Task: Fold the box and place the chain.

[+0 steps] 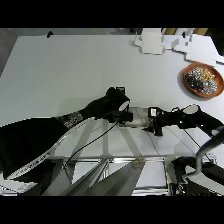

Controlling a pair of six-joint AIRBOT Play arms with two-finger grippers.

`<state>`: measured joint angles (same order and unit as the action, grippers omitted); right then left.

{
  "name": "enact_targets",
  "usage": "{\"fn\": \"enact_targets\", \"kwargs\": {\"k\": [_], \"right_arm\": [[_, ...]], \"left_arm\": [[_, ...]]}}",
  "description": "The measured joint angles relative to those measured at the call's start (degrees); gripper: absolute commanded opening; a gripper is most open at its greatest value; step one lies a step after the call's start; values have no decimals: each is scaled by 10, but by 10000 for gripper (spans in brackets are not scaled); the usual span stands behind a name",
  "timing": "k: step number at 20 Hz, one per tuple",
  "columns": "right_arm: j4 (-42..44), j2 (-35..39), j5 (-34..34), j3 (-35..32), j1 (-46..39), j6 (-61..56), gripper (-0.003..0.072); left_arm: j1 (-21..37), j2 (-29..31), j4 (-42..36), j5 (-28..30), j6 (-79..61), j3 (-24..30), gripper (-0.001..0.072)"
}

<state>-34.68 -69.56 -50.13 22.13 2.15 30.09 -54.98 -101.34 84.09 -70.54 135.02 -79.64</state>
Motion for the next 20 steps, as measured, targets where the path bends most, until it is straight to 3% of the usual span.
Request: {"fn": "enact_targets", "kwargs": {"k": [10,11,12,13,15,16,20], "right_arm": [[0,0,0,0,0,0,412],[0,0,0,0,0,0,412],[0,0,0,0,0,0,412],[0,0,0,0,0,0,412],[0,0,-1,0,0,0,412],[0,0,-1,0,0,-1,412],[0,0,-2,0,0,-2,412]], "left_arm": [[0,-3,-1,-4,0,0,270],[1,-3,-1,-4,0,0,238],[0,-3,-2,-4,0,0,133],[0,-3,-5,0,0,0,72],[0,-4,-7,-4,2,0,48],[0,-4,-7,-4,2,0,3],[0,-4,-8,-5,4,0,16]]}}
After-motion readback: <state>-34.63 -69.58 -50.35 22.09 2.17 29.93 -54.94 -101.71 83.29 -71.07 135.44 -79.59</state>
